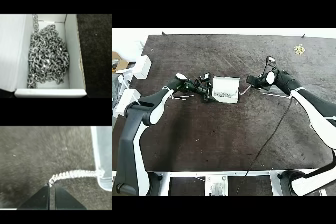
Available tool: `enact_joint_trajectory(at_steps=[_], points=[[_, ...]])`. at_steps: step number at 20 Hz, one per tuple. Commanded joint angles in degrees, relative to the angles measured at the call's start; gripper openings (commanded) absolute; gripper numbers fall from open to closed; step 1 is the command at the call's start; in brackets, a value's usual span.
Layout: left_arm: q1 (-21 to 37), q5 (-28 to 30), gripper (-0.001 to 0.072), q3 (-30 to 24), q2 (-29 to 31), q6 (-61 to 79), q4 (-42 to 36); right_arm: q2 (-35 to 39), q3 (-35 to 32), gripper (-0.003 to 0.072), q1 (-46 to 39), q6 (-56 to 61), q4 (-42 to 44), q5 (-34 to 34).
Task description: Fold the box and place the chain.
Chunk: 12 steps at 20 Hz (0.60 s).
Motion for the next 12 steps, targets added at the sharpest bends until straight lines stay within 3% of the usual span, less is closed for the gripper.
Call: enact_joint_trajectory(at_steps=[1,12], points=[[0.02,0.02,0.0351,0.00,0.00,0.02,-0.07,6.93,0.09,0.0004,1.92,0.04,-5.25,1.46],[0.02,0.02,0.0351,0.00,0.00,0.02,-0.07,20.83,0.09,0.0004,8.74,-2.58,-7.76,3.15]])
